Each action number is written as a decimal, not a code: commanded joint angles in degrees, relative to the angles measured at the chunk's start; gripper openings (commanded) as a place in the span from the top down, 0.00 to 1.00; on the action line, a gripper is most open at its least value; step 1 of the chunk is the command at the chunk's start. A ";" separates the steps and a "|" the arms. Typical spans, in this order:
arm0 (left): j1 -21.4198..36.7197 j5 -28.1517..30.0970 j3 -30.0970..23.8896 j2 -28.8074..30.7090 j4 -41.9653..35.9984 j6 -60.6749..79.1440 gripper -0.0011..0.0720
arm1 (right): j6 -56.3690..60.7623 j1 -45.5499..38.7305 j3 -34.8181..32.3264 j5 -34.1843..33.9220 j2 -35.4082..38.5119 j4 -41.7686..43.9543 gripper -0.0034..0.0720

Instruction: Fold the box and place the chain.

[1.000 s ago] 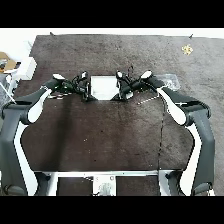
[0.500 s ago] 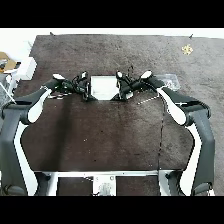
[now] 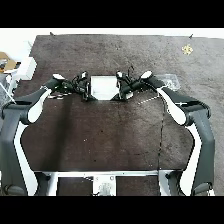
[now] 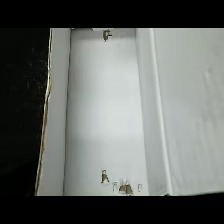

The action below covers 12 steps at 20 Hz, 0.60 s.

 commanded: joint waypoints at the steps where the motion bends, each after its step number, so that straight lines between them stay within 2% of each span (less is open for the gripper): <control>1: -0.04 0.09 -0.02 -0.02 0.04 0.00 0.61 | 0.07 -0.04 0.07 -0.09 0.31 2.29 0.22; 2: -0.04 0.09 -0.02 -0.02 0.04 0.00 0.61 | 0.17 -0.02 0.07 -0.09 0.39 2.27 0.06; 7: -0.04 0.09 -0.02 -0.02 0.04 0.00 0.61 | 2.89 -0.09 0.07 0.48 1.68 -1.97 0.05; 12: -0.04 0.11 -0.02 -0.02 0.04 0.00 0.61 | 7.85 -0.11 0.07 0.42 3.52 -11.13 0.05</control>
